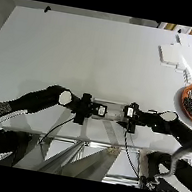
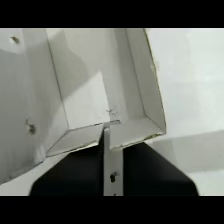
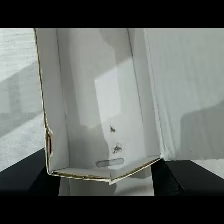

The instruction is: Fold the box and place the chain.

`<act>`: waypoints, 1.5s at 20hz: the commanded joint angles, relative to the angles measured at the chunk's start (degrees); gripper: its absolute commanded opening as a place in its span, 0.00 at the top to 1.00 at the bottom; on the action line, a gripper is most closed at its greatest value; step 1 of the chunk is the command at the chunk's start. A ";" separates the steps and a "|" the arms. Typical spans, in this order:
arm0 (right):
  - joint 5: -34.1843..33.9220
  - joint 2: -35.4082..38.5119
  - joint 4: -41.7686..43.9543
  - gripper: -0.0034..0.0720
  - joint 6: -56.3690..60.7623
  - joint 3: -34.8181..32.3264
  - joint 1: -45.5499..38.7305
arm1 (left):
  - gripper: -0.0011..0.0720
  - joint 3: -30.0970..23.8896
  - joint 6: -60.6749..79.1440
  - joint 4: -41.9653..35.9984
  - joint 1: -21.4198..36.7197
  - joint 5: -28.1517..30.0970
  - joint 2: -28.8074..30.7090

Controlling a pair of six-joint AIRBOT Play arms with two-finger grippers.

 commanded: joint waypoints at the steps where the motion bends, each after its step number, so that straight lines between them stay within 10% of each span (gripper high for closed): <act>1: 0.02 0.00 0.02 0.41 0.00 0.00 0.02 | 0.88 -0.02 -0.07 -2.21 -0.07 1.49 -0.04; 11: 0.02 0.00 0.02 0.41 0.00 0.00 0.02 | 0.86 -0.02 -0.02 -8.79 -2.58 5.86 -0.52; 15: 0.02 0.00 0.02 0.41 0.00 0.00 0.02 | 0.36 -0.02 -0.15 -8.68 -2.58 5.57 -1.25; 17: 0.02 0.00 0.02 0.41 0.00 0.00 0.02 | 0.36 -0.02 -0.22 -8.57 -2.56 4.66 -1.07; 19: 0.02 0.00 0.02 0.41 0.00 0.00 0.02 | 0.37 -0.02 -0.28 -8.26 -2.16 3.08 -0.04; 22: 0.02 0.00 0.02 0.41 0.00 0.00 0.02 | 0.71 -0.02 -5.99 -5.01 -0.39 -0.31 4.76; 28: 0.02 0.00 0.02 0.41 0.00 0.00 0.02 | 0.71 -0.02 -40.74 10.23 8.00 -8.98 17.97; 30: 0.02 0.00 0.02 0.41 0.00 0.00 0.02 | 0.96 -0.20 -51.91 12.39 11.50 -12.98 20.50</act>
